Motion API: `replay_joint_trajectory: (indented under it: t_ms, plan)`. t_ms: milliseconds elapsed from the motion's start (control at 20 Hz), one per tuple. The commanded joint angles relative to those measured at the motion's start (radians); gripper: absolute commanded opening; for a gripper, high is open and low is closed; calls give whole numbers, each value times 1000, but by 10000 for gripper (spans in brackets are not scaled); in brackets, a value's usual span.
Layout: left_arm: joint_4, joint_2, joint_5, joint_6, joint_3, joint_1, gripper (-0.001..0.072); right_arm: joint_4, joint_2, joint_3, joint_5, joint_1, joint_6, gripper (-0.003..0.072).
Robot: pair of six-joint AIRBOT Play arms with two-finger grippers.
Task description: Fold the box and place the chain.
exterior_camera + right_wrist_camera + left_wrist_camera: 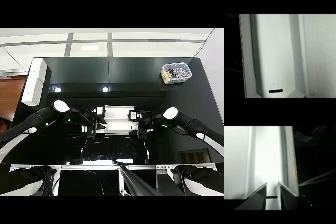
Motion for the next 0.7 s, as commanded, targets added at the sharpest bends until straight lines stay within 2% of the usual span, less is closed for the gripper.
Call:
replay_joint_trajectory:
  t_ms: [0, 50, 100, 150, 200, 250, 300, 350, 400, 500, 600, 650]
  plan:
    - [-24, -24, 25, -1, 1, -22, 219, 1, 0, 0, 1, 0, 0, 98]
    - [-23, -25, 46, -21, 1, -22, 204, 1, 0, 0, 1, 0, 0, 98]
    - [-22, -25, 56, -45, 1, -22, 80, 1, 0, 0, 1, 0, 0, 98]
    - [-22, -25, 49, -45, 1, -22, 103, 0, 0, 0, 1, 0, 0, 98]
    - [-23, -25, 41, -45, 1, -22, 319, 1, 0, 0, 1, 0, 0, 98]
    - [-22, -25, 40, -56, 1, -22, 487, 1, 0, 0, 1, 0, 0, 98]
    - [-15, -25, 31, -66, 3, -21, 311, 0, 0, 0, 1, 0, 0, 98]
    - [-3, -25, 15, -68, 10, -18, 207, 0, 0, 0, 1, 0, 0, 98]
    - [-2, -25, 9, -98, 15, -18, 297, 0, 0, 0, 1, 0, 0, 98]
    - [117, -2, -44, -379, 56, -5, 26, 0, 0, 0, 1, 0, 0, 98]
    - [323, 58, -129, -758, 103, 29, 26, 1, 0, 0, 1, 0, 0, 98]
    - [431, 95, -175, -872, 117, 54, 26, 1, 0, 0, 1, 0, 0, 98]
